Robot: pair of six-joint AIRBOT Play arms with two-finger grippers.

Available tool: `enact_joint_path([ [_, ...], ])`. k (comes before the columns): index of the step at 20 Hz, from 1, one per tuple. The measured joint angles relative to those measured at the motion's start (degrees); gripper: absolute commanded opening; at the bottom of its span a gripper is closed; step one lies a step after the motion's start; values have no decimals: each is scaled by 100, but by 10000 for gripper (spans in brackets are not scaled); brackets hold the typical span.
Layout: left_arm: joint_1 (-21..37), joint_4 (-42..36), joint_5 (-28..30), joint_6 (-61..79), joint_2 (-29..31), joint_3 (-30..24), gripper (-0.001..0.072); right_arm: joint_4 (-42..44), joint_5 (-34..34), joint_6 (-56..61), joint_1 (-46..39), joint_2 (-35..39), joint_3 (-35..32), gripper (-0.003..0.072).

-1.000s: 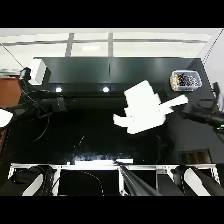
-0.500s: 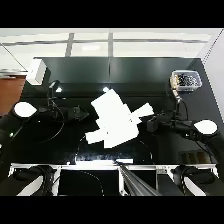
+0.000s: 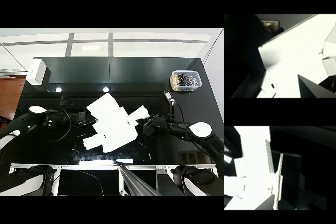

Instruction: Fold the box and place the chain.

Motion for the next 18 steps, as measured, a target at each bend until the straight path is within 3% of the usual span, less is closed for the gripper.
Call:
enact_joint_path([
  [5,-221,-1143,-498,1530,-785,-24,693,-9,-7,90,15,0,0,38],
  [10,-289,-1421,-1432,2726,-1360,184,673,-15,-2,129,15,0,0,38],
  [12,-295,-1154,-1611,2929,-1506,356,522,-15,-9,136,15,0,0,37],
  [13,-302,-997,-1661,2992,-1554,444,484,-15,-7,146,15,0,0,37],
  [16,-306,-498,-1829,3099,-1633,669,481,-22,-4,149,15,0,0,37],
  [18,-306,-232,-1851,3130,-1655,780,358,-31,-7,149,15,0,0,38],
])
